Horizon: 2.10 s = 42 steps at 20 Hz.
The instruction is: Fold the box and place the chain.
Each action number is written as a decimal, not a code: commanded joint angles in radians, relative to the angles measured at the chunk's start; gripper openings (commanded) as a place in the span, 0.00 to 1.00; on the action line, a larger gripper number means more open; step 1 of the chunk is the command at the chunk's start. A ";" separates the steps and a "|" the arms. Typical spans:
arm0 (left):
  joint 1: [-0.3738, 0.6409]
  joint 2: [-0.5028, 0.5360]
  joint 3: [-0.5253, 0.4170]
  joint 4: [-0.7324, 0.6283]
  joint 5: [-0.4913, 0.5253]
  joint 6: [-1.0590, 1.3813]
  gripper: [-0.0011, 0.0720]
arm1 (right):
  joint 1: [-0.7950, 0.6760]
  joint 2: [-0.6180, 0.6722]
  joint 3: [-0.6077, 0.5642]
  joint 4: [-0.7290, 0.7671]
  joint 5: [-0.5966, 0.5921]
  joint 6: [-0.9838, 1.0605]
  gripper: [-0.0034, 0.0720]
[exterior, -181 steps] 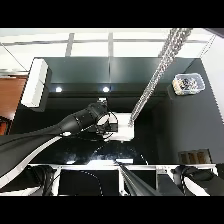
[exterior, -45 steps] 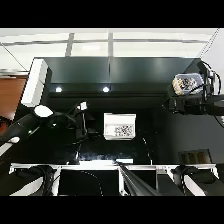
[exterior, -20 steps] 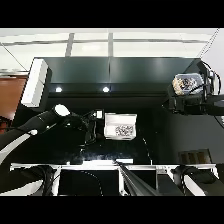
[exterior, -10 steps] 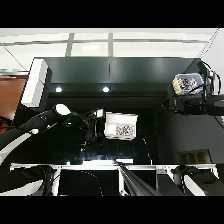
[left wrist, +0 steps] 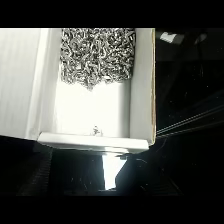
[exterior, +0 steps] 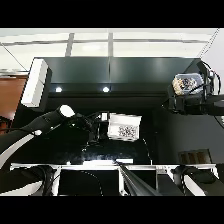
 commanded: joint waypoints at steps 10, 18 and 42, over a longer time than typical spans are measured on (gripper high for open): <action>0.014 -0.035 0.035 -0.007 -0.024 -0.049 0.97 | 0.000 0.001 0.000 0.003 0.003 0.000 0.51; -0.007 -0.055 0.069 0.000 -0.060 -0.043 0.96 | 0.000 0.001 0.000 0.002 0.009 0.000 0.51; -0.019 -0.062 0.069 0.008 -0.054 -0.035 0.48 | 0.168 -0.279 -0.034 0.069 -0.287 -0.231 0.82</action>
